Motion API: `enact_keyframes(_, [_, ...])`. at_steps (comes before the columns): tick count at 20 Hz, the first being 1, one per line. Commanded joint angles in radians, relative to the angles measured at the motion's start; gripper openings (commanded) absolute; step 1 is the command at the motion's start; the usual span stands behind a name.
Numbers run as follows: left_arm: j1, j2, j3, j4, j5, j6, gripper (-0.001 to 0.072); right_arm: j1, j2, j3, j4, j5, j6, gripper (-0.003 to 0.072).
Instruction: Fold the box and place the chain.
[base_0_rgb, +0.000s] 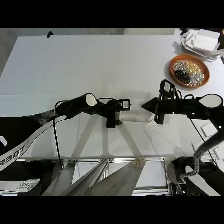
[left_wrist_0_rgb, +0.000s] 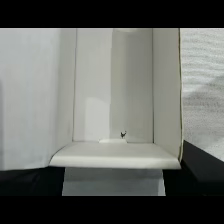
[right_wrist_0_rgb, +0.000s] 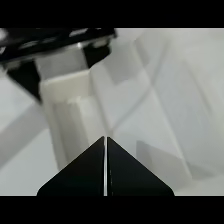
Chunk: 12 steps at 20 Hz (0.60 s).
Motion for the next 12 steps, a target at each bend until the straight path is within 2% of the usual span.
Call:
enact_keyframes(1, [0.000, 0.001, 0.000, 0.000, 0.000, -0.001, 0.0211, 0.000, 0.146, 0.012, -0.399, 0.069, 0.130, 0.0014])
enact_keyframes(2, [0.000, 0.001, 0.000, 0.000, 0.000, -0.001, 0.0211, 0.000, 0.167, 0.012, -0.511, 0.075, 0.157, 0.0044])
enact_keyframes(3, [0.000, 0.001, 0.000, 0.000, 0.001, -0.001, 0.0211, 0.000, 0.166, 0.012, -0.597, 0.083, 0.164, 0.0265])
enact_keyframes(4, [0.000, 0.001, 0.000, 0.000, 0.000, -0.001, 0.0211, 0.000, 0.150, 0.010, -0.622, 0.080, 0.179, 0.0514])
enact_keyframes(5, [0.000, 0.001, 0.000, -0.001, 0.000, -0.001, 0.0211, 0.000, 0.122, 0.009, -0.616, 0.064, 0.181, 0.0592])
enact_keyframes(10, [0.000, 0.001, 0.000, 0.000, 0.001, -0.001, 0.0211, 0.001, -0.068, 0.009, -0.574, 0.043, 0.049, 0.0587])
enact_keyframes(12, [0.000, 0.001, 0.000, 0.000, 0.000, -0.001, 0.0211, 0.001, -0.110, 0.009, -0.534, -0.006, 0.014, 0.0586])
